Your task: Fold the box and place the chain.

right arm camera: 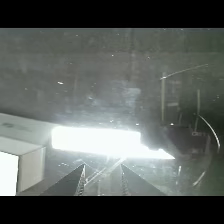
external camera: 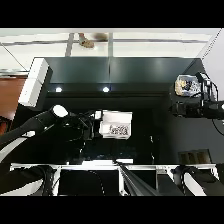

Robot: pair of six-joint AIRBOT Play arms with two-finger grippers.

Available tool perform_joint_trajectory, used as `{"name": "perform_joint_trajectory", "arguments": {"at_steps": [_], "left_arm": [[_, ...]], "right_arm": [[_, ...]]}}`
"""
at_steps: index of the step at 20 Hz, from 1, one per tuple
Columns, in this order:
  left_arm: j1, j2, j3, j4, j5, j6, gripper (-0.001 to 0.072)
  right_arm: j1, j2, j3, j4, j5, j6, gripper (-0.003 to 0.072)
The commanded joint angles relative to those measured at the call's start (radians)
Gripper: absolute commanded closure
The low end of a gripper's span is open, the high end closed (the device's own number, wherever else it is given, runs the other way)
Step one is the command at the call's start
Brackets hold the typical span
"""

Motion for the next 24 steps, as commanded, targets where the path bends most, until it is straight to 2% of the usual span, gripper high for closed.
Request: {"name": "perform_joint_trajectory", "arguments": {"at_steps": [1,6,9,10,11,12,13,16,20,22,24], "left_arm": [[-0.004,-0.009,0.001,-0.031,0.01,0.01,-0.0003],[-0.004,-0.009,0.001,-0.031,-0.039,0.053,0.0033],[-0.003,-0.009,0.001,-0.031,-0.041,0.053,0.0343],[-0.003,-0.009,0.001,-0.031,-0.029,0.049,0.0361],[-0.003,-0.009,0.001,-0.031,-0.004,0.027,0.0361],[-0.003,-0.009,0.001,-0.031,0.026,0.004,0.036],[-0.003,-0.009,0.001,-0.031,0.052,-0.013,0.036],[-0.003,-0.009,0.001,-0.031,0.059,-0.018,0.036],[-0.003,-0.009,0.001,-0.031,0.059,-0.018,0.036],[-0.003,-0.009,0.001,-0.031,0.059,-0.018,0.0359],[-0.003,-0.009,0.001,-0.031,0.057,-0.018,0.0359]], "right_arm": [[0.01,0.0,-0.001,0.019,0.0,0.002,0.0418],[0.079,-0.001,-0.001,0.019,-0.035,0.002,0.0418],[0.119,-0.024,-0.001,0.021,-0.086,0.051,0.0417],[0.141,-0.04,-0.001,0.028,-0.111,0.08,0.0415],[0.168,-0.059,-0.001,0.06,-0.141,0.093,0.0347],[0.203,-0.083,0.0,0.121,-0.182,0.091,0.0062],[0.245,-0.11,0.005,0.179,-0.228,0.077,0.002],[0.352,-0.219,0.052,0.267,-0.348,0.041,0.002],[0.46,-0.371,0.155,0.27,-0.365,-0.171,0.0022],[0.486,-0.378,0.158,0.265,-0.282,-0.403,0.0021],[0.486,-0.372,0.179,0.236,-0.088,-0.594,0.0022]]}}
